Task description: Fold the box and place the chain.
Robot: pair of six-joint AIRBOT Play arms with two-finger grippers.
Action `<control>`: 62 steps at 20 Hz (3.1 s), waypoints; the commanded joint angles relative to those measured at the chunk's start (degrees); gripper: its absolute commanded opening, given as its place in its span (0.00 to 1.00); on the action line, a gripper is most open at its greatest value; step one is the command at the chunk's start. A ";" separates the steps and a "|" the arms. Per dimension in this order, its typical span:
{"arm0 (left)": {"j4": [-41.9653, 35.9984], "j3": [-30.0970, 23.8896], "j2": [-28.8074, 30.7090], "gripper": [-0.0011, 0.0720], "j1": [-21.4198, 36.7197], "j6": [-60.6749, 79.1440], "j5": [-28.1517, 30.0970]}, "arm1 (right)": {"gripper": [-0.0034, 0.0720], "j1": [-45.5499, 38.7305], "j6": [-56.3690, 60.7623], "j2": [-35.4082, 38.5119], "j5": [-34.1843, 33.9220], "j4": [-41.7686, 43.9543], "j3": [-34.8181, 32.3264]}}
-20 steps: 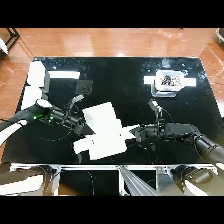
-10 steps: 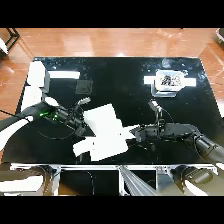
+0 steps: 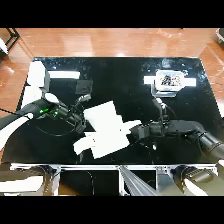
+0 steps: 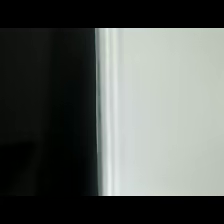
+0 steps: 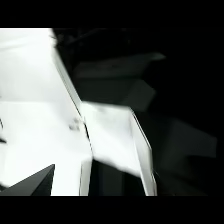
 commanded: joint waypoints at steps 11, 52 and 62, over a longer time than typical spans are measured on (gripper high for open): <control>7.52 4.94 11.04 0.05 -11.04 15.67 17.68 | 0.99 -28.87 4.17 0.02 -32.72 -21.92 18.62; 14.64 -9.60 15.15 0.05 -18.49 20.37 34.91 | 0.99 8.76 -21.84 -0.15 -4.48 -25.77 5.42; 14.67 -9.60 15.15 0.05 -18.49 20.37 34.91 | 0.99 20.44 -26.95 -4.17 3.76 -25.77 5.27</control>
